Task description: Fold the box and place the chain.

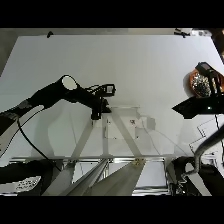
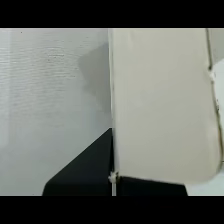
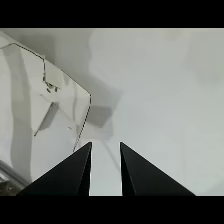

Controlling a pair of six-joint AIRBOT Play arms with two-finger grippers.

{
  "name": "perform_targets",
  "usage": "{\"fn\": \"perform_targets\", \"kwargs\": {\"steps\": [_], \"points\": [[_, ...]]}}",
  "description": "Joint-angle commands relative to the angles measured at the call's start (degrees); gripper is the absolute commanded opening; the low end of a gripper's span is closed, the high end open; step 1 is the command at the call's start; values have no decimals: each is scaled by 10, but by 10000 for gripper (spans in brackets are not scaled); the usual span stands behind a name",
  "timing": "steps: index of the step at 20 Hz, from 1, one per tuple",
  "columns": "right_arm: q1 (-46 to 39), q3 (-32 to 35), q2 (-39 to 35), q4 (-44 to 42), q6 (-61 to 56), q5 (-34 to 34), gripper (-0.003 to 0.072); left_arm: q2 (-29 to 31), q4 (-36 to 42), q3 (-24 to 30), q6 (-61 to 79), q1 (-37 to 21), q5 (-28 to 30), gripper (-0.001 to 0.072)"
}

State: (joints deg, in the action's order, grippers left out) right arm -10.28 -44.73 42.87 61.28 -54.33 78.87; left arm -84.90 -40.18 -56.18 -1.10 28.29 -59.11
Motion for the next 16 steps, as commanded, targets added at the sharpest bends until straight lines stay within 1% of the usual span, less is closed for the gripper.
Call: {"fn": "perform_targets", "kwargs": {"steps": [1,4,9,13,16], "points": [[-1,39,-12,17,-8,-32,177,-19,21,0,11,0,30,0],[-1,62,-12,17,-8,-52,177,-28,21,0,11,0,37,1],[-1,63,-12,17,-7,-67,177,-44,23,0,11,0,30,13],[-1,63,-12,17,-7,-78,177,-47,24,0,11,10,28,88],[-1,63,-12,19,-7,-84,177,-47,24,0,11,19,32,88]]}}
